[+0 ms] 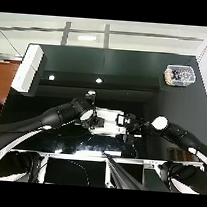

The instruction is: Fold the box and place the chain.

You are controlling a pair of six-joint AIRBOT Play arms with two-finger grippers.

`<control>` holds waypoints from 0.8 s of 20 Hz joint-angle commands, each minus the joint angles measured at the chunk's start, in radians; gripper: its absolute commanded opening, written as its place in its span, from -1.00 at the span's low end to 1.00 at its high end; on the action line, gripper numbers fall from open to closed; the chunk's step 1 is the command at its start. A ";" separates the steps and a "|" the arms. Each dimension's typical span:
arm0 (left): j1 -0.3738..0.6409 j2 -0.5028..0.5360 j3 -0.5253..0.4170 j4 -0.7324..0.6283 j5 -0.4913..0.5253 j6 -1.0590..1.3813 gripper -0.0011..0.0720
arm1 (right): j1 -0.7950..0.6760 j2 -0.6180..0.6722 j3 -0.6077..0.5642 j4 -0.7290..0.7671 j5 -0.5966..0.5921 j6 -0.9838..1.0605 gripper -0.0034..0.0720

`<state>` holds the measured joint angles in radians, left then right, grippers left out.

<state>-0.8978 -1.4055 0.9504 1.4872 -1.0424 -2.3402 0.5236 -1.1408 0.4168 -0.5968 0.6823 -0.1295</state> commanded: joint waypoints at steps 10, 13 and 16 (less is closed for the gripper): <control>0.000 0.000 0.013 -0.006 0.000 0.002 0.12 | 0.000 0.000 0.000 -0.001 0.002 -0.001 0.31; 0.000 -0.001 0.012 -0.003 -0.006 0.002 0.20 | 0.000 0.000 0.000 -0.001 0.002 0.000 0.31; 0.001 -0.001 0.012 -0.003 -0.007 0.002 -0.14 | 0.000 0.000 0.000 -0.001 0.001 0.000 0.31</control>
